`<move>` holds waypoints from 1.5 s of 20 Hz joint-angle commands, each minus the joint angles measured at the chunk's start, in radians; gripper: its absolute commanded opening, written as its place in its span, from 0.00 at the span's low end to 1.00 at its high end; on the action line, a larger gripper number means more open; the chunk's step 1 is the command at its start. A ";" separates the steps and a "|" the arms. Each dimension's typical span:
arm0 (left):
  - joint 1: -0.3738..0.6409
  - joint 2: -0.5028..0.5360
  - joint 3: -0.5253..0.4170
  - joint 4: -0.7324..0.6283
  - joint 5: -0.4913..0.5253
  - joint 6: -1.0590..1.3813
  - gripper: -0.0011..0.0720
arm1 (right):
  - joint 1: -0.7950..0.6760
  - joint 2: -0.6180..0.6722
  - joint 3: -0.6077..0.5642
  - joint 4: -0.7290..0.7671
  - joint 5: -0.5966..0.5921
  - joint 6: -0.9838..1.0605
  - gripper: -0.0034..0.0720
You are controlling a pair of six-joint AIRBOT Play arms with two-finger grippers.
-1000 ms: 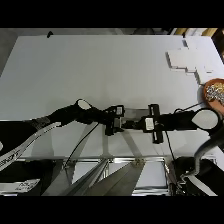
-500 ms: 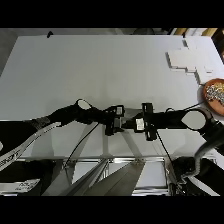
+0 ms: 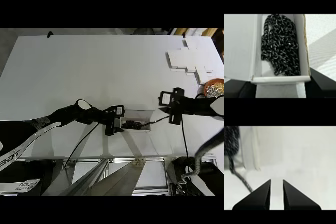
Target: Fold the box and place the chain.
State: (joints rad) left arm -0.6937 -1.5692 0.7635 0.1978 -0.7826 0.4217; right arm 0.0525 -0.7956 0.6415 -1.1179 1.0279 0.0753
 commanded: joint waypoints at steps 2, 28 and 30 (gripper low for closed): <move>0.000 0.001 0.000 0.000 0.000 0.000 0.44 | -0.097 -0.097 -0.032 -0.045 -0.023 0.003 0.25; 0.000 0.001 0.000 0.000 0.000 0.000 0.44 | -0.097 -0.365 -0.091 -0.082 -0.066 -0.264 0.33; 0.000 0.001 0.000 0.000 0.000 0.000 0.44 | -0.097 -0.369 -0.091 -0.080 -0.065 -0.264 0.17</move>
